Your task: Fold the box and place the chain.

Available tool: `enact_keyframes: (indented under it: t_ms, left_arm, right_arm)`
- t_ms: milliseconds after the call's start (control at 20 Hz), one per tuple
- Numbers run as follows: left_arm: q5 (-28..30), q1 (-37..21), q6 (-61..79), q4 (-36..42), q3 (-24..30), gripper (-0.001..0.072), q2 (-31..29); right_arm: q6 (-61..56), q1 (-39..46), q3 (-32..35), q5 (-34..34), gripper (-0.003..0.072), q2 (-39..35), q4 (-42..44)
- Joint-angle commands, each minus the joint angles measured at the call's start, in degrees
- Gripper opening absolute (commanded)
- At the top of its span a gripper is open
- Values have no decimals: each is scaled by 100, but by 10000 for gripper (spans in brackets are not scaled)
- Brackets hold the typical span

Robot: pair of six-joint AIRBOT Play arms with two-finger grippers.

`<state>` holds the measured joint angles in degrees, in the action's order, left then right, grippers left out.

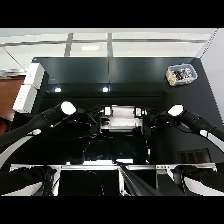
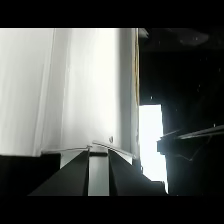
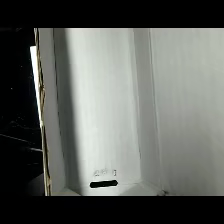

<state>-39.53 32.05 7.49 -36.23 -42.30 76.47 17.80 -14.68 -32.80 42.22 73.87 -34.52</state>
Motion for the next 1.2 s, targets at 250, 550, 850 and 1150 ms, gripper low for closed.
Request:
enact_keyframes:
  t_ms: [250, 550, 850, 1150]
  left_arm:
    - [293, 229, -144, 564, -2, 125, 192]
    - [304, 184, -315, 496, -7, 165, 188]
    - [133, 24, -1311, -251, -11, 26, -420]
    - [-514, -1150, -5678, -2317, -7, 26, -1655]
  right_arm:
    - [0, 2, 2, 2, 132, 2, 0]
    - [0, 2, 2, 2, 132, 2, 0]
    - [0, 2, 2, 2, 132, 2, 0]
    - [0, 2, 2, 2, 132, 0, 0]
